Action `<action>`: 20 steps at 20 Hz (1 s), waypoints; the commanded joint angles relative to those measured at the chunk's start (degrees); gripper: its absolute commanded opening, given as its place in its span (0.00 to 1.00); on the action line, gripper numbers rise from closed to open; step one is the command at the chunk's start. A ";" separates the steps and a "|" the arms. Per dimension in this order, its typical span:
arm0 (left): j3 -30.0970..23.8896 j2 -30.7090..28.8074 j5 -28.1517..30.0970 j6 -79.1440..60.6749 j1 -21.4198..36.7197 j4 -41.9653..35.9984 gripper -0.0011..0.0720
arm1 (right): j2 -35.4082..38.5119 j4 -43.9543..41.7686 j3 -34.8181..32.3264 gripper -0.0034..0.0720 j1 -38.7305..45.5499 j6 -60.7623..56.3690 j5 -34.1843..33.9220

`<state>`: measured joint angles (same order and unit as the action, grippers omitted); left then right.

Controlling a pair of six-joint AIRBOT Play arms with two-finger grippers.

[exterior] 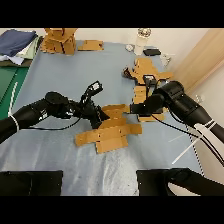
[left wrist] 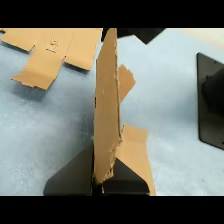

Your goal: Fold the box.

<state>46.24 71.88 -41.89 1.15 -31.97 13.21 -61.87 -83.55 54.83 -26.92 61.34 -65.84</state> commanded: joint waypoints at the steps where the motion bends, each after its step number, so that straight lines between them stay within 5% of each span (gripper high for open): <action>1: -2.05 -0.09 -0.07 -10.10 -0.92 -2.62 0.03 | 0.11 -9.53 -3.48 0.05 -3.48 1.16 2.91; 7: -5.18 2.01 -1.95 -18.47 -0.87 -6.10 0.03 | 0.15 -6.08 -8.83 0.05 -9.42 -8.24 7.34; 13: -5.77 4.74 -2.91 -22.86 -0.83 -10.69 0.03 | 4.09 7.96 -8.83 0.05 -9.46 -17.20 5.27; 20: -4.98 4.44 -1.33 -32.20 -0.81 -17.62 0.03 | 5.40 13.33 -8.83 0.05 -9.46 -21.11 4.20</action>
<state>40.82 76.40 -44.51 -26.06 -32.82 -0.43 -56.82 -73.36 46.02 -36.34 42.68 -61.01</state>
